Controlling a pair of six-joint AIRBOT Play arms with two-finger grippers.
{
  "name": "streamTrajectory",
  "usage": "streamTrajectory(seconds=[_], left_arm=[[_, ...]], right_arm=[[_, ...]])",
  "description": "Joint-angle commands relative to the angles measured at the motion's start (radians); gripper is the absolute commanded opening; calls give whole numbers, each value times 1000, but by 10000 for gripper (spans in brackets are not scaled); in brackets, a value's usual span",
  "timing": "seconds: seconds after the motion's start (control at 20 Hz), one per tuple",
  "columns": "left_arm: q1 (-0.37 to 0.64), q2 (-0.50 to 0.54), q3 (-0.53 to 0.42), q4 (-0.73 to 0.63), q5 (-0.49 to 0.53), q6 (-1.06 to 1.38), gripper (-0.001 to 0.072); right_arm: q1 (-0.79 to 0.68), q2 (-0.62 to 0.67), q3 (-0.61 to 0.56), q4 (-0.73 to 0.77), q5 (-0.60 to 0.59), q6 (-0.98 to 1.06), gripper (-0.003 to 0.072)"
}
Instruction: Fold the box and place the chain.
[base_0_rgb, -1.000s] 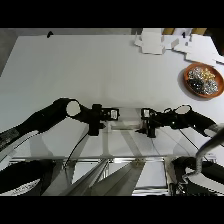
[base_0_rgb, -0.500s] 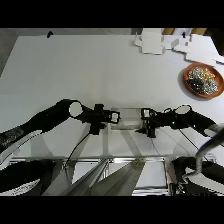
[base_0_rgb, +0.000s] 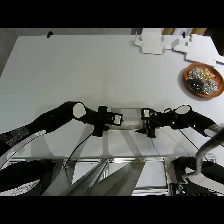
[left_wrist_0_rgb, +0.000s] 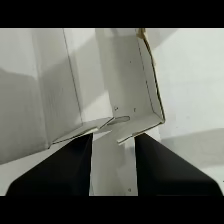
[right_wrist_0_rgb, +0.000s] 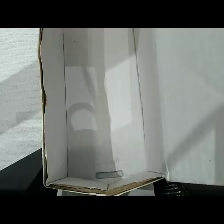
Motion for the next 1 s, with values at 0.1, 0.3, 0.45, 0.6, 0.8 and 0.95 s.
streamTrajectory(seconds=[0.1,0.3,0.45,0.6,0.8,0.95], left_arm=[[-7,-5,0,-89,39,4,132],[-7,-37,0,-115,38,3,135],[-7,-43,0,-136,31,3,245],[-6,-43,0,-137,16,-1,418],[-6,-38,0,-132,-25,-39,364],[3,14,0,-68,-100,-191,73]], right_arm=[[1,0,0,0,0,0,466],[1,0,0,0,0,0,466],[1,0,0,0,0,0,466],[1,0,0,0,0,0,466],[1,0,0,0,0,0,466],[1,0,0,0,0,0,466]])
